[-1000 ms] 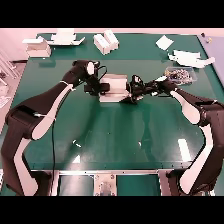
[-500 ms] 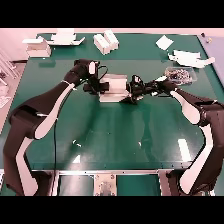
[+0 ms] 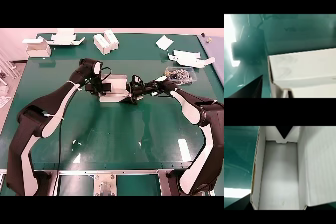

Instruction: Fold the box and place the chain.

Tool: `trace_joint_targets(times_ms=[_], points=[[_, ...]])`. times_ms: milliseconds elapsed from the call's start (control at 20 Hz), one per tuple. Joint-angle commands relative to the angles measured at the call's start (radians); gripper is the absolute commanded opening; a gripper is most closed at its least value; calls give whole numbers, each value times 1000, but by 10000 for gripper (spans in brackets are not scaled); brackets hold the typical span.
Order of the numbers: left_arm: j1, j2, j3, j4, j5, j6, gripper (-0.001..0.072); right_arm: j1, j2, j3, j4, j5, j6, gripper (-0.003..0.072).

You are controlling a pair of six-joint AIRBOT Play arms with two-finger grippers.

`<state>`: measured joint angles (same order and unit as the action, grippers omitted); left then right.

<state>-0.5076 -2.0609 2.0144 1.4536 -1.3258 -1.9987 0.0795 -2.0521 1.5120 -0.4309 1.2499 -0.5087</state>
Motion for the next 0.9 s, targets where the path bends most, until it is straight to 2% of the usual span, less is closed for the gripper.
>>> trace_joint_targets(times_ms=[0, 50, 100, 200, 250, 300, 550, 600, 650, 700, 850], points=[[-1, -5, 7, 8, -11, -14, 346, 0, 0, 0, 0, 0, 0, 513], [-1, -5, 7, 7, -8, -11, 221, 0, 0, 0, 0, 0, 0, 512], [-1, -5, 7, 5, 0, -9, 169, 0, 0, 0, 0, 0, 0, 513], [-1, -5, 7, -17, 18, -9, 161, 0, 0, 0, 0, 0, 0, 512], [-1, -5, 7, -32, 19, 13, 50, 0, 0, 0, 0, 0, 0, 512], [-1, -6, 7, -54, 23, 40, 19, 0, 0, 0, 0, 0, 0, 512], [-11, -17, 7, -82, 44, 45, 20, 0, 0, 0, 0, 0, 0, 513], [-11, -14, 7, -99, 61, 74, 132, 0, 0, 0, 0, 0, 0, 513], [-9, -7, 7, -119, 73, 111, 458, 0, 0, 0, 0, 0, 0, 512], [-7, 1, 7, -119, 86, 122, 673, 0, 0, 0, 0, 0, 0, 512], [-6, 35, 13, -93, 76, 200, 664, 0, 0, 0, 0, 0, 0, 512]])
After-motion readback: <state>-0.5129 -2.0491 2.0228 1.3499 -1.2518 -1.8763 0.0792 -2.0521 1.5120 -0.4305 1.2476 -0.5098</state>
